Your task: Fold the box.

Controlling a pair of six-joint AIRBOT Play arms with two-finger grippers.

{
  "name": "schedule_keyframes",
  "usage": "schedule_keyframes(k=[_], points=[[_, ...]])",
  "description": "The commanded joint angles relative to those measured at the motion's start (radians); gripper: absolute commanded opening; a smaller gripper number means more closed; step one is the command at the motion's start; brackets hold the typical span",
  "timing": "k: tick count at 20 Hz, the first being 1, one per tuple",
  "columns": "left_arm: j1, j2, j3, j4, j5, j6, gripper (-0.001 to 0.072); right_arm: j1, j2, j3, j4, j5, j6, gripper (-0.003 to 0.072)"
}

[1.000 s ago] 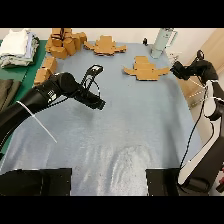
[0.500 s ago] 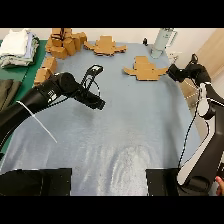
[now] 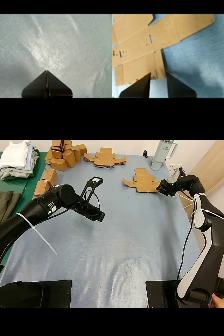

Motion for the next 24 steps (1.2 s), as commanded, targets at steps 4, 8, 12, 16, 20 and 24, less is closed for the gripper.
schedule_keyframes(k=[4,8,12,16,20,24], points=[[0.0,-0.001,0.001,0.0,0.0,0.0,0.0011,0.014,0.0,0.002,0.003,0.014,-0.04,0.0191],[0.0,-0.001,0.001,0.0,0.0,0.0,0.0012,0.014,0.006,0.002,0.023,0.011,-0.089,0.0005],[0.0,-0.001,0.001,0.0,0.0,0.0,0.0012,0.028,0.068,0.001,0.044,-0.033,-0.156,0.0002],[0.0,-0.001,0.001,0.0,0.0,0.0,0.0011,0.046,0.151,-0.028,0.036,-0.089,-0.166,-0.0002],[0.0,-0.001,0.001,0.0,0.0,0.0,0.0011,0.047,0.227,-0.196,-0.004,-0.155,-0.155,-0.0003],[0.0,-0.001,0.001,0.0,0.0,0.0,0.0011,0.054,0.396,-0.443,-0.035,-0.108,-0.178,-0.0002]])
